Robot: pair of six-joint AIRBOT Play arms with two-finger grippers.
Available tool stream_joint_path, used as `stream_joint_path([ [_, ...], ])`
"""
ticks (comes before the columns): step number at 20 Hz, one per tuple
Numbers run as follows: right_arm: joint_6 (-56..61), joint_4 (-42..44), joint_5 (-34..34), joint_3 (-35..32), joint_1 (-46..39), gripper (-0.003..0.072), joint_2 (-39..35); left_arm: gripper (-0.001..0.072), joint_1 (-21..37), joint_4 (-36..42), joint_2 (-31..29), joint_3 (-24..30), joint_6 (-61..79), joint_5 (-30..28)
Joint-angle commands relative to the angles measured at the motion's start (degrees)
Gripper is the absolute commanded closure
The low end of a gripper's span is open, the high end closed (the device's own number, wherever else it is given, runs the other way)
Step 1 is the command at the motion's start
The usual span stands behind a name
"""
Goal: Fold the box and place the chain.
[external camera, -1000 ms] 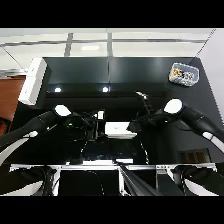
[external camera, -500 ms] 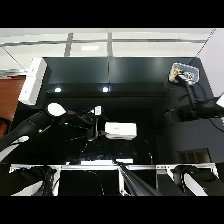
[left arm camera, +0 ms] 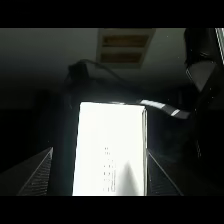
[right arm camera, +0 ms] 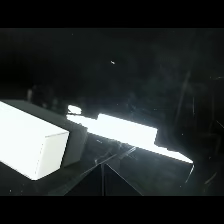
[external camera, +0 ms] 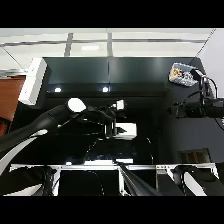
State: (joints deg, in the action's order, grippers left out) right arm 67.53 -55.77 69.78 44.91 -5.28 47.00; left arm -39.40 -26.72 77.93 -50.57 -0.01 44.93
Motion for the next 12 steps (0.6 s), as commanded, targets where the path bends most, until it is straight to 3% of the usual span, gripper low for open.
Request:
stream_joint_path([
  [1, -0.57, 0.2, -1.11, -0.04, -0.2, 0.0673, -0.07, 0.0001, -1.44, -1.36, 4.37, -2.32, -6.14, -1.2],
  [12, -1.42, -0.17, -2.54, -0.04, -0.2, 0.0673, -0.07, 0.0001, -1.44, -6.47, 5.01, -2.36, -10.93, 4.09],
])
